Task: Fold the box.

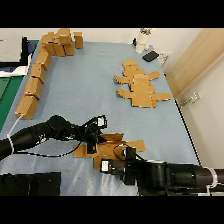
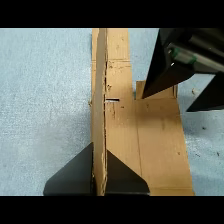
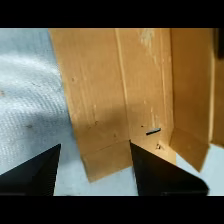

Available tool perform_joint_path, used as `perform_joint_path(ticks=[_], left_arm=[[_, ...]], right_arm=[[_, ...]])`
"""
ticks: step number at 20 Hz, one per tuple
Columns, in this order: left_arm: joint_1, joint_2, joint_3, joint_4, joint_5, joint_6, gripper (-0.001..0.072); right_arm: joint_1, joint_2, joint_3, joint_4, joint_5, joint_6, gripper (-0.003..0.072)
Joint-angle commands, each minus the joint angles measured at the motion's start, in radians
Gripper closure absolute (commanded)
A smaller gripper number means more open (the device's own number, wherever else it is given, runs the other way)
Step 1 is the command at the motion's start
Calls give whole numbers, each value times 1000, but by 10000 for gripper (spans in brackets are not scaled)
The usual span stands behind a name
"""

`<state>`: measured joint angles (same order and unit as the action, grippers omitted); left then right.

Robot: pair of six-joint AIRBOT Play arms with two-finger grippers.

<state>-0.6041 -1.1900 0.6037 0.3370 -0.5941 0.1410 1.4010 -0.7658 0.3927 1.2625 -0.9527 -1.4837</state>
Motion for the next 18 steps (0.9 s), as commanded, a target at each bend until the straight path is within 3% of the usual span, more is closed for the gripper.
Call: perform_joint_path(ticks=[1, 8, 12, 13, 18], left_arm=[[-1, -1, 0, 0, 0, 0, 700], [-1, -1, 0, 0, 0, 0, 700], [-1, -1, 0, 0, 0, 0, 700], [-1, -1, 0, 0, 0, 0, 700], [-1, -1, 0, 0, 0, 0, 700]], right_arm=[[15, -82, -3, -137, 28, 101, 46], [14, -23, 39, -238, -71, 443, 45], [14, 13, 39, -225, -77, 454, 33], [11, 13, 39, -231, -77, 454, -28], [-20, 17, 38, -238, -76, 409, -29]])
